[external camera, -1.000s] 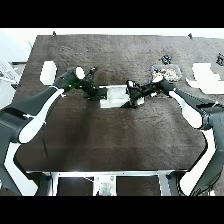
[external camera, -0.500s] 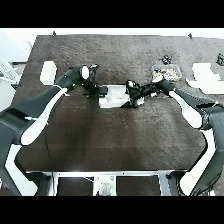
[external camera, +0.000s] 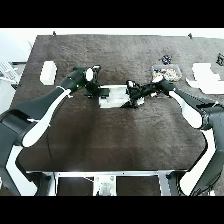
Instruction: Fold the box and place the chain.
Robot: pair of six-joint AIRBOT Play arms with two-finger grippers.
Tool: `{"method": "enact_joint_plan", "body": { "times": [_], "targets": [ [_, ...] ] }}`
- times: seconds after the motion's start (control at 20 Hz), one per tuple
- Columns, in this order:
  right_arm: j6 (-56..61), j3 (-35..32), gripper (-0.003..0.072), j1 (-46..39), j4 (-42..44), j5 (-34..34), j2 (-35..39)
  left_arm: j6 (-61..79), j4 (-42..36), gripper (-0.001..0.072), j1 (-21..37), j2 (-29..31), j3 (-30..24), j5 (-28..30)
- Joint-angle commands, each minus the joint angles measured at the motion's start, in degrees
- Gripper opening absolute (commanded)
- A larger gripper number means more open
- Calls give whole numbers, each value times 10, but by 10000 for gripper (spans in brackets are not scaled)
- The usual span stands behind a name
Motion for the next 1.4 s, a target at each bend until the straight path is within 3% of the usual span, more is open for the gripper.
{"method": "enact_joint_plan", "body": {
  "times": [0.0,0.3,0.35,0.4,0.85,0.95,1.0,1.05,1.1,1.35],
  "targets": [
    [0,0,585,0,0,0,0,-9,27,473,-3,0,0,-1],
    [0,0,585,0,0,0,0,-9,35,448,-7,-1,0,16],
    [0,0,585,0,0,0,0,-9,35,313,-9,-1,0,17],
    [0,0,585,0,0,0,0,-9,37,249,-11,-1,0,18],
    [0,0,585,0,0,0,0,-7,33,253,-14,-8,2,0],
    [0,0,585,0,0,0,0,-6,33,552,-14,-12,7,-11],
    [0,0,585,0,0,0,0,-3,33,501,-14,-18,18,-23],
    [0,0,585,0,0,0,0,-2,34,384,-14,-23,29,-31],
    [0,0,585,0,0,0,0,-2,35,350,-15,-28,39,-37],
    [0,0,585,0,0,0,0,-3,47,349,-22,-44,64,-64]
  ]
}}
